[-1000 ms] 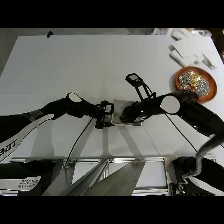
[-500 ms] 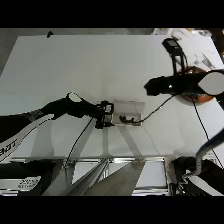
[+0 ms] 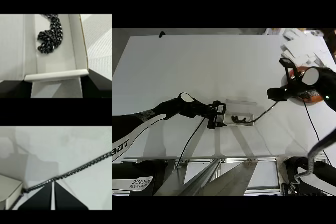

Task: Fold the box and place the chain.

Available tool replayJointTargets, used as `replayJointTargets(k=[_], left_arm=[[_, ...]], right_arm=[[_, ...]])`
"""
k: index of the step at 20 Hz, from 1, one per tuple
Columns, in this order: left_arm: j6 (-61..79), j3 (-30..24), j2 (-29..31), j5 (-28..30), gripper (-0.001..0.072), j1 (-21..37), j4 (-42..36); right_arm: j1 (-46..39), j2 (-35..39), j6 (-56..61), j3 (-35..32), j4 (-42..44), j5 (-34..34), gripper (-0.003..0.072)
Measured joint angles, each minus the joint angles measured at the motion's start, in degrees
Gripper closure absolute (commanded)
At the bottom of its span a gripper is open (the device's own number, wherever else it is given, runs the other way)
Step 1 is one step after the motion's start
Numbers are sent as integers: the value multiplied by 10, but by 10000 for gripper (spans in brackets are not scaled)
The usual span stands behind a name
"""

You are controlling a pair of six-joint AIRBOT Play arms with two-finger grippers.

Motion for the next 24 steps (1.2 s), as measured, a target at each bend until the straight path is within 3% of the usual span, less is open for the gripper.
replayJointTargets(k=[7, 9, 22, 24], left_arm=[[0, 0, 0, 0, 514, 0, 0], [0, 0, 0, 0, 514, 0, 0], [0, 0, 0, 0, 514, 0, 0], [0, 0, 0, 0, 514, 0, 0]], right_arm=[[-3, -44, 7, -38, -5, -25, 368], [-3, -48, 17, -44, -10, -30, 437], [-3, -78, 58, -53, -18, -54, 448], [-3, -83, 61, -54, -18, -54, 542]])
